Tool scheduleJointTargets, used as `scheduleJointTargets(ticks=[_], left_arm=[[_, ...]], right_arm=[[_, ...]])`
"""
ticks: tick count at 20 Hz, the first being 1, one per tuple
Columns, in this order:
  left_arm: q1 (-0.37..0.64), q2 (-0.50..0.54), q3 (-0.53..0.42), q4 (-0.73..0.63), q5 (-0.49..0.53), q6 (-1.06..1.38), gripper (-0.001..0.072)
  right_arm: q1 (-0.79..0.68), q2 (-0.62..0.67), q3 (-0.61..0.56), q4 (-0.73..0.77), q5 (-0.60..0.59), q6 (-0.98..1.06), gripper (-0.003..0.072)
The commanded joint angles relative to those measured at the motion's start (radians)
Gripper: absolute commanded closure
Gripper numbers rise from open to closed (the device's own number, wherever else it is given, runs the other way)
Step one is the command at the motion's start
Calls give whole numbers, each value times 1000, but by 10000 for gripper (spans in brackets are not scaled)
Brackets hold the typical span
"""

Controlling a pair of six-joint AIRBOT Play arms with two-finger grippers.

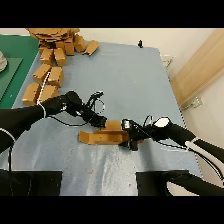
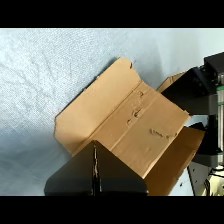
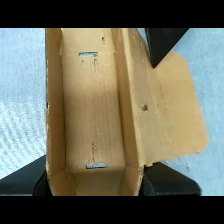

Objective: Fold the box.

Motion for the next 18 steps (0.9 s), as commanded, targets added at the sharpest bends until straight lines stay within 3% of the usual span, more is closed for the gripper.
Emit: scheduleJointTargets(ticks=[1,4,8,13,15,18], left_arm=[[39,2,1,-25,6,22,700],[135,2,1,-129,-136,31,699],[280,16,1,-301,-307,262,699],[455,26,-2,-289,-339,588,700],[502,31,-2,-227,-302,657,701],[459,82,-21,-77,-256,748,701]], right_arm=[[0,0,0,1,-1,1,144],[0,0,0,1,-1,1,145],[0,0,0,1,-1,1,144],[0,0,0,1,-1,1,144],[0,0,0,1,-1,1,144],[0,0,0,2,-1,1,145]])
